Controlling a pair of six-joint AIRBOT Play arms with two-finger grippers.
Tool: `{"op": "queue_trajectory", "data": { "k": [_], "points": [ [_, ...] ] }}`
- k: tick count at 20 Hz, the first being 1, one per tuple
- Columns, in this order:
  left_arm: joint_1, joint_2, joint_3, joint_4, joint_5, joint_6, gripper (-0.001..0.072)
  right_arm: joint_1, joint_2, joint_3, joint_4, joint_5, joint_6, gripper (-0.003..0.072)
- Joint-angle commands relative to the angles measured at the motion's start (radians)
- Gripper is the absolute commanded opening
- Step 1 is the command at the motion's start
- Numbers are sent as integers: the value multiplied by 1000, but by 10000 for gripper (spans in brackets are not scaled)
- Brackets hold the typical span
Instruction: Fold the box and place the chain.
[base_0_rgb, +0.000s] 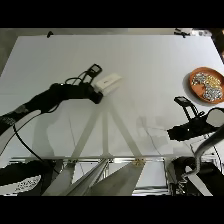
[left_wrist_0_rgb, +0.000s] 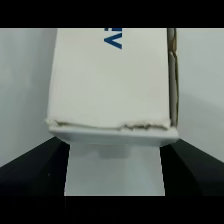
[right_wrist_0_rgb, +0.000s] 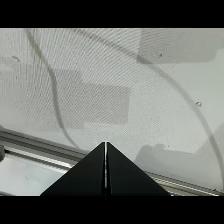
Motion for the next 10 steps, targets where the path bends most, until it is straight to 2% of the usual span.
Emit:
{"op": "queue_trajectory", "data": {
  "k": [1, 5, 10],
  "points": [
    [187, 3, 0, 235, 148, -206, 3, 0, 1, 1, 2, -23, 0, 16],
    [369, 3, 0, 399, 290, -297, 3, 0, 1, 1, 2, -28, 0, 16],
    [535, 3, 0, 492, 406, -381, 2, 0, 1, 1, 2, -35, 0, 16]
  ]
}}
